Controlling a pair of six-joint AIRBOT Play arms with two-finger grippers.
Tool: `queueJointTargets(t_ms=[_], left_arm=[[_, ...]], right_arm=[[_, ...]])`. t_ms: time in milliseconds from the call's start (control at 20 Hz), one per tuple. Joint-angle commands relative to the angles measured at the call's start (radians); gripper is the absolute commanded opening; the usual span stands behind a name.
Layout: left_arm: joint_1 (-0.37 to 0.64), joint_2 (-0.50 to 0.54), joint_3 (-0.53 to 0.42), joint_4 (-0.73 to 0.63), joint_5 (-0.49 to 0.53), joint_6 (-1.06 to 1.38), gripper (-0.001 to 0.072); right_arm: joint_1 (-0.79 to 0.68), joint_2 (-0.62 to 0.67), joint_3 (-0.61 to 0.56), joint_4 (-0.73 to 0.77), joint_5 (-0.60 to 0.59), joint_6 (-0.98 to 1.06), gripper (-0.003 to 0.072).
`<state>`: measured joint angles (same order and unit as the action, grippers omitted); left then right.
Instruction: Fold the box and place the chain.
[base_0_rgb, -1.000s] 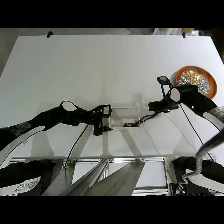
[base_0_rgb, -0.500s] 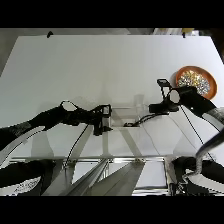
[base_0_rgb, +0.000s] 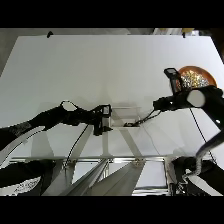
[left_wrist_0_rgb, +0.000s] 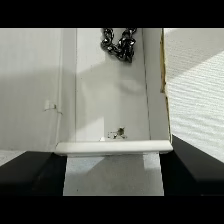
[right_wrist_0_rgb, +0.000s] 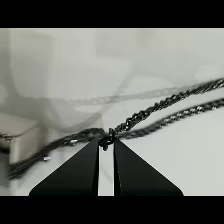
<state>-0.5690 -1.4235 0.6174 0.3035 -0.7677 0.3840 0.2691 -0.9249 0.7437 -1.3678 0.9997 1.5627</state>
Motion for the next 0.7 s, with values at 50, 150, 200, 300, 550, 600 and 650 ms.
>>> queueJointTargets(t_ms=[50, 150, 200, 300, 550, 600, 650], left_arm=[[0.0, 0.0, 0.0, 0.0, 0.0, 0.0, 0.0311], [0.0, 0.0, 0.0, 0.0, 0.0, 0.0, 0.0311], [0.0, 0.0, 0.0, 0.0, 0.0, 0.0, 0.0311], [0.0, 0.0, 0.0, 0.0, 0.0, 0.0, 0.0311], [0.0, 0.0, 0.0, 0.0, 0.0, 0.0, 0.0311], [0.0, 0.0, 0.0, 0.0, 0.0, 0.0, 0.0311], [0.0, 0.0, 0.0, 0.0, 0.0, 0.0, 0.0311]], right_arm=[[0.0, 0.191, 0.0, 0.338, 0.028, -0.143, 0.0011], [0.0, 0.228, 0.0, 0.43, 0.055, -0.178, 0.0011], [0.0, 0.24, 0.0, 0.465, 0.069, -0.187, 0.0011], [0.0, 0.253, 0.0, 0.517, 0.096, -0.203, 0.0011], [0.073, 0.249, 0.0, 0.585, 0.052, -0.258, 0.0011], [0.114, 0.239, -0.001, 0.578, 0.011, -0.258, 0.0011], [0.151, 0.221, -0.001, 0.576, -0.024, -0.258, 0.0011]])
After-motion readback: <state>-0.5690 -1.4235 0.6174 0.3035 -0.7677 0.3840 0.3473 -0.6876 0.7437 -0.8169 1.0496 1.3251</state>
